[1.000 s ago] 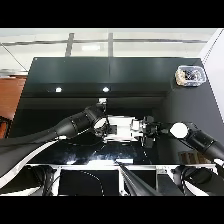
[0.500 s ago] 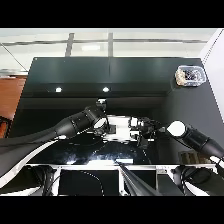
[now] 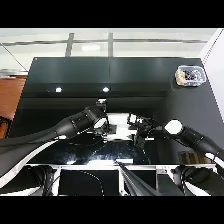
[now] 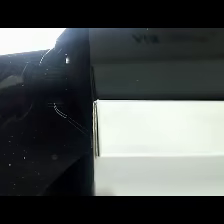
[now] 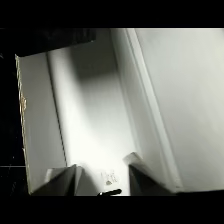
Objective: Fold the box and place the chain.
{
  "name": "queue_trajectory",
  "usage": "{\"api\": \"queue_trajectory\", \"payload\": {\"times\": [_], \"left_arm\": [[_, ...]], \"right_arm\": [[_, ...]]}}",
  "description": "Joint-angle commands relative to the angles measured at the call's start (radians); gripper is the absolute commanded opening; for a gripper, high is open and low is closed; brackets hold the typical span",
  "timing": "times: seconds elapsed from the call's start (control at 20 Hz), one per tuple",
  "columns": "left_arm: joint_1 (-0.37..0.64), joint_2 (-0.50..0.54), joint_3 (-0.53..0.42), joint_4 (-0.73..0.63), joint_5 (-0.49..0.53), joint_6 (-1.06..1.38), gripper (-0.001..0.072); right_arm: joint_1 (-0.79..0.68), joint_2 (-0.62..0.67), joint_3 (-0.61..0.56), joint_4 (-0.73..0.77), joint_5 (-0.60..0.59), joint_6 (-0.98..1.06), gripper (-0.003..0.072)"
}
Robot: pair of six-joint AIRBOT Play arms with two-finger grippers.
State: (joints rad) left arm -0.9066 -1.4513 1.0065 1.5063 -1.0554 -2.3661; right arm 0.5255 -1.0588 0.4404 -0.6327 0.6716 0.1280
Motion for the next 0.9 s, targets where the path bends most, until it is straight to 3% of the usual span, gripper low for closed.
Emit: {"api": "queue_trajectory", "payload": {"times": [0.0,0.05,0.1,0.2,0.25,0.4,0.55,0.75,0.85], "left_arm": [[-0.001,0.0,0.001,0.001,0.0,0.003,0.0027],[-0.001,0.0,0.001,0.001,0.0,0.003,0.0027],[-0.001,0.0,0.001,0.001,0.0,0.003,0.0027],[-0.001,0.0,0.001,0.0,0.0,0.003,0.0027],[-0.001,0.0,0.001,0.0,-0.002,0.003,0.0027],[-0.001,0.0,0.001,0.0,0.0,0.003,0.0027],[0.0,0.0,0.001,0.0,-0.001,0.003,0.0027],[0.0,0.0,0.001,0.0,-0.001,0.003,0.0027],[0.0,0.0,0.001,0.0,-0.001,0.003,0.0027]], "right_arm": [[0.0,-0.003,0.001,0.005,-0.003,-0.006,0.0235],[0.0,-0.003,0.001,0.008,-0.008,-0.006,0.0369],[0.0,-0.003,0.001,0.006,-0.01,-0.006,0.0351],[-0.001,0.0,0.002,0.003,-0.005,-0.006,0.008],[-0.006,0.021,0.011,0.005,0.028,0.029,0.0047],[-0.093,0.13,0.044,-0.099,0.126,0.334,0.0046],[-0.346,0.239,0.06,-0.313,0.24,0.835,0.0043],[-0.805,0.211,0.024,-0.348,0.313,1.193,0.0044],[-0.931,0.117,-0.006,-0.299,0.432,1.2,0.0044]]}}
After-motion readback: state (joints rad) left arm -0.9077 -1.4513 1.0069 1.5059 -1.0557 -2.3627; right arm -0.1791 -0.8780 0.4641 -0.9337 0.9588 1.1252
